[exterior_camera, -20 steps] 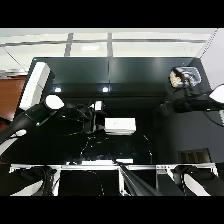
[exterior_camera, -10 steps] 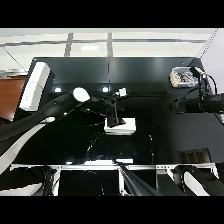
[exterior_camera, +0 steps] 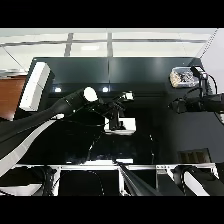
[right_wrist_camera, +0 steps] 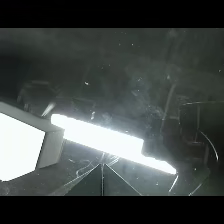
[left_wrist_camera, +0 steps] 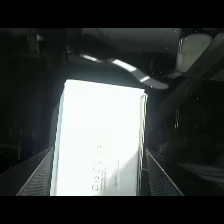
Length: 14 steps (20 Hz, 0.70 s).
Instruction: Fold the box and place the chain.
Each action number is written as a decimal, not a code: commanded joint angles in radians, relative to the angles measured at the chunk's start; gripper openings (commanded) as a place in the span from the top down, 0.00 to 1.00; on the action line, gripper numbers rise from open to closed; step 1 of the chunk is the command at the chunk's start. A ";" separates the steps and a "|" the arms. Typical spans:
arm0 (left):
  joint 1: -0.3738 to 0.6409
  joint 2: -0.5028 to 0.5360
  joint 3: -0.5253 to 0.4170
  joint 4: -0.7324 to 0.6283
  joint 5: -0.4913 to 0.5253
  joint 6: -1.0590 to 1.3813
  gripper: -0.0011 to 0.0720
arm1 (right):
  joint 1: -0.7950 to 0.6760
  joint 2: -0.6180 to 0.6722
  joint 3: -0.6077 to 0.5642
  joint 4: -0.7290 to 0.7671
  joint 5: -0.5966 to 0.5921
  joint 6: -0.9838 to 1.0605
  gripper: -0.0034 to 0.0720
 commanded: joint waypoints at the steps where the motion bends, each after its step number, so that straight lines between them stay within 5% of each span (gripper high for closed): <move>1: -0.001 -0.004 0.006 0.024 -0.016 -0.023 0.02 | -0.001 0.001 -0.001 -0.001 -0.008 -0.005 0.93; 4: -0.004 -0.004 0.009 0.049 -0.039 -0.024 0.02 | -0.001 0.001 -0.001 -0.001 -0.008 -0.005 0.93; 9: -0.093 -0.004 0.068 0.323 -0.037 -0.170 0.02 | -0.001 0.001 -0.001 0.000 -0.010 -0.005 0.93; 14: -0.131 -0.014 0.087 0.447 -0.039 -0.375 0.02 | -0.001 0.001 -0.001 0.000 -0.017 -0.005 0.93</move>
